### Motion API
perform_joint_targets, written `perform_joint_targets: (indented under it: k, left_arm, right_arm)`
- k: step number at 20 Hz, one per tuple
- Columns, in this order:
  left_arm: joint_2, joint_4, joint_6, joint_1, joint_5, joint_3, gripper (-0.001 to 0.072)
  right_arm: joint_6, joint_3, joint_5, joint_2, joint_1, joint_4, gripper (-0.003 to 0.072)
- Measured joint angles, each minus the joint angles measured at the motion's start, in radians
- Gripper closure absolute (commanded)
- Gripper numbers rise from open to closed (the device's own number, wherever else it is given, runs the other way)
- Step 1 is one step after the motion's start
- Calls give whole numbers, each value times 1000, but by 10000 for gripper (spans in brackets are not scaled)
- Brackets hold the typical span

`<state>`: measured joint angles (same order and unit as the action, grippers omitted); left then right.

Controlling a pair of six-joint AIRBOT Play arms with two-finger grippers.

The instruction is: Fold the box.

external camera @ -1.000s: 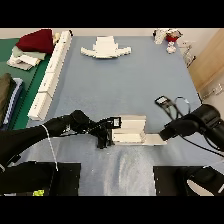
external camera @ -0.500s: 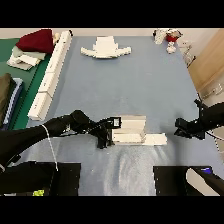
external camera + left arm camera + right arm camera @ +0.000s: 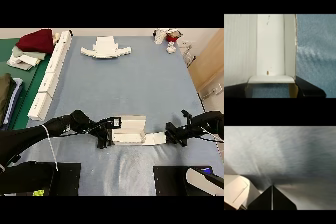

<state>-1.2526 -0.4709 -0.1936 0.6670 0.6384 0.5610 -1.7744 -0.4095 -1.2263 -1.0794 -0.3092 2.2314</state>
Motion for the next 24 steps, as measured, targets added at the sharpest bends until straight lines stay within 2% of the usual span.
perform_joint_targets:
  k: [7, 8, 10, 11, 13, 14, 15, 19, 24]
  left_arm:
    - [0, 0, 0, 0, 0, 0, 238]
    - [0, 0, 0, 0, 0, 0, 239]
    - [0, 0, 0, 0, 0, 0, 239]
    - [0, 0, 0, 0, 0, 0, 239]
    - [0, 0, 0, 0, 0, 0, 239]
    - [0, 0, 0, 0, 0, 0, 239]
    - [0, 0, 0, 0, 0, 0, 239]
    - [0, 0, 0, 0, 0, 0, 239]
    - [0, 0, 0, 0, 0, 0, 239]
  right_arm:
    - [-36, 19, 3, 103, 148, 111, 680]
    - [-37, 20, 4, 121, 162, 117, 643]
    - [-39, 19, 5, 154, 187, 129, 326]
    - [-41, 18, 4, 169, 198, 131, 292]
    - [-49, 5, 4, 188, 223, 136, 282]
    - [-53, -6, 3, 195, 240, 138, 205]
    - [-58, -18, 4, 200, 259, 140, 175]
    - [-56, -46, 39, 204, 356, 129, 175]
    - [57, -77, 142, 172, 509, 37, 180]
